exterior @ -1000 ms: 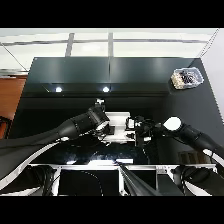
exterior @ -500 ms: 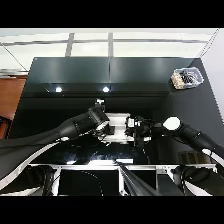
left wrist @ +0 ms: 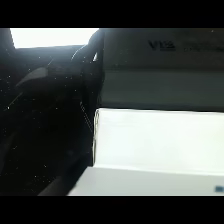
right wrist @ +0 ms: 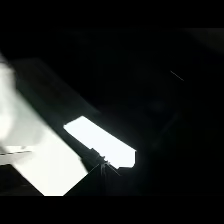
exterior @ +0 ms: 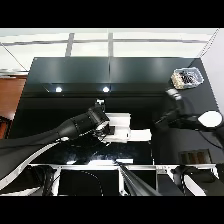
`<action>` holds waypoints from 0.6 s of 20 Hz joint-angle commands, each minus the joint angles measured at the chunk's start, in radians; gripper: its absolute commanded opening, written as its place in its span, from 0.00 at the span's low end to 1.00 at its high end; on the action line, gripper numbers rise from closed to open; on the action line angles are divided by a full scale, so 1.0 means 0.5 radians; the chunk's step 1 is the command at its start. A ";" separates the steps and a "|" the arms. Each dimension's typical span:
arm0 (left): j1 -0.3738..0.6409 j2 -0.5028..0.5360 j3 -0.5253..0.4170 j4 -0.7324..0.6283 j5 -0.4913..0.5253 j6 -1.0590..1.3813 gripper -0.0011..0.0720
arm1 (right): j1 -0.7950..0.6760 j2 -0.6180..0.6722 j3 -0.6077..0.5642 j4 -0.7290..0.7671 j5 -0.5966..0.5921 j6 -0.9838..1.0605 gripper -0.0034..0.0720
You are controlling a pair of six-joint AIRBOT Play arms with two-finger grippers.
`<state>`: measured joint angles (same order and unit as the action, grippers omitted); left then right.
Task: Fold the box and place the chain.
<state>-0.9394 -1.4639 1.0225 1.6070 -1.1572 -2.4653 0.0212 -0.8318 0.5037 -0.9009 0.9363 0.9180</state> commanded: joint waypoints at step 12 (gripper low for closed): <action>0.000 -0.001 -0.001 0.002 -0.008 0.001 0.05 | -0.256 -0.993 -0.124 0.845 0.494 0.010 0.06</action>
<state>-0.9394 -1.4639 1.0225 1.6070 -1.1599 -2.4653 -0.1745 -1.2270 0.4343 -0.6418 1.1461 1.0618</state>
